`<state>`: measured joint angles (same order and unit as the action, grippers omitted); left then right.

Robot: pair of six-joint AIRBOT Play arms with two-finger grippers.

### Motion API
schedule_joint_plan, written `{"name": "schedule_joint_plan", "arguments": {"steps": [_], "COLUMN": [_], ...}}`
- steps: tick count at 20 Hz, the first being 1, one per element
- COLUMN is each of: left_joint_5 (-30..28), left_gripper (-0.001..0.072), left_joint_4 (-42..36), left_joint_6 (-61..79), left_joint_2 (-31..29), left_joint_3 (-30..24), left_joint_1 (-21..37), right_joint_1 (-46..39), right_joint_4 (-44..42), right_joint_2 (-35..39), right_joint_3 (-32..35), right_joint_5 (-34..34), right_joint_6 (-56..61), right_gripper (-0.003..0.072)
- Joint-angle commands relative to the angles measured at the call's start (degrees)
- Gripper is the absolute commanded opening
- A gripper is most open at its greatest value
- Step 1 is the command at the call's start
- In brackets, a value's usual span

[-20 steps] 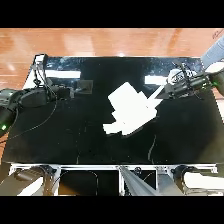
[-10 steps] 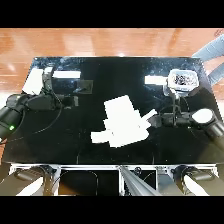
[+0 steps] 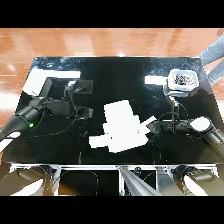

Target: Fold the box and place the chain.

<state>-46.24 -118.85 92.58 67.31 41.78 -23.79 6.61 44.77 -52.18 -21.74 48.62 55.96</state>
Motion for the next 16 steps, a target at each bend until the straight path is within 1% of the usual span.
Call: {"name": "schedule_joint_plan", "arguments": {"steps": [1, 2, 4, 6, 7, 9, 12, 16], "left_joint_5": [-0.7, -1.2, -2.6, -5.2, -6.1, -8.5, -14.8, -18.4], "left_gripper": [0.0247, 0.0554, 0.0556, 0.0556, 0.0556, 0.0556, 0.0553, 0.0552], "left_joint_4": [-11.2, -13.9, -19.1, -27.1, -29.6, -30.8, -31.7, -32.3], "left_joint_6": [5.4, 7.1, 13.0, 22.5, 25.4, 28.0, 33.9, 41.1], "left_joint_2": [4.3, 5.6, 7.6, 10.2, 11.7, 15.5, 20.2, 22.9], "left_joint_3": [0.0, 0.0, 0.3, 1.5, 2.3, 4.7, 7.8, 8.4], "left_joint_1": [-1.2, -1.2, -1.2, -1.2, -1.2, -1.2, -1.2, 1.1], "right_joint_1": [0.0, 0.0, 0.0, 0.0, 0.0, 0.0, 0.0, 0.0], "right_joint_4": [0.0, -0.1, 0.0, 0.0, -0.1, -0.1, -0.1, -0.2], "right_joint_2": [0.1, 0.1, 0.1, 0.1, 0.1, 0.1, 0.1, 0.1], "right_joint_3": [0.2, 0.2, 0.2, 0.2, 0.2, 0.2, 0.2, 0.2], "right_joint_5": [0.0, 0.0, 0.1, 0.2, 0.2, 0.2, 0.3, 0.4], "right_joint_6": [0.2, 0.2, 0.2, 0.2, 0.2, 0.2, 0.2, 0.2], "right_gripper": [0.0031, 0.0031, 0.0032, 0.0031, 0.0031, 0.0031, 0.0032, 0.0031]}}
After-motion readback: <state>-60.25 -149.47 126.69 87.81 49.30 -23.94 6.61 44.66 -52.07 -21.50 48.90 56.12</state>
